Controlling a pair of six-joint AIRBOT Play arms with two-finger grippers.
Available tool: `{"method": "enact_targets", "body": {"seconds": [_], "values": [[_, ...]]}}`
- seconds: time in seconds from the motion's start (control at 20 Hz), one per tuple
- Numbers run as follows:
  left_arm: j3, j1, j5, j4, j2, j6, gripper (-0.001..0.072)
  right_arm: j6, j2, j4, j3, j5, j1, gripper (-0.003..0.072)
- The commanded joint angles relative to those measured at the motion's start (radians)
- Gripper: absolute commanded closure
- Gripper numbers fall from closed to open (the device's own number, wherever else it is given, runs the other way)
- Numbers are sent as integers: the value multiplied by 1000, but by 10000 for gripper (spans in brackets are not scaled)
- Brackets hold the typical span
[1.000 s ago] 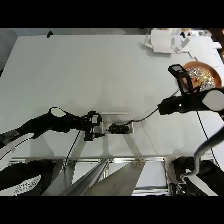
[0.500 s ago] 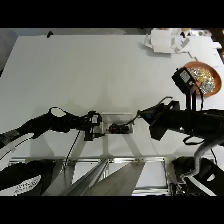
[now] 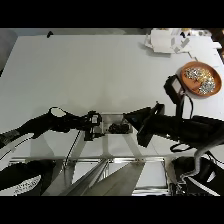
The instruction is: Fold the box and place the chain.
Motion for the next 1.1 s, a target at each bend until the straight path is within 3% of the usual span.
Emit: {"method": "enact_targets", "body": {"seconds": [0.0,0.35,0.5,0.6,0.85,1.05], "values": [[0,0,0,0,0,0,573,-14,-84,2,-39,-90,10,665],[0,0,0,0,0,0,573,-55,-374,2,-41,-85,10,665],[0,0,0,0,0,0,573,-109,-443,21,-41,-64,10,664],[0,0,0,0,0,0,573,-110,-442,21,-41,-48,10,664],[0,0,0,0,0,0,573,-191,-315,-46,1,71,10,439],[0,0,0,0,0,0,573,-172,-191,-164,107,214,-132,439]]}}
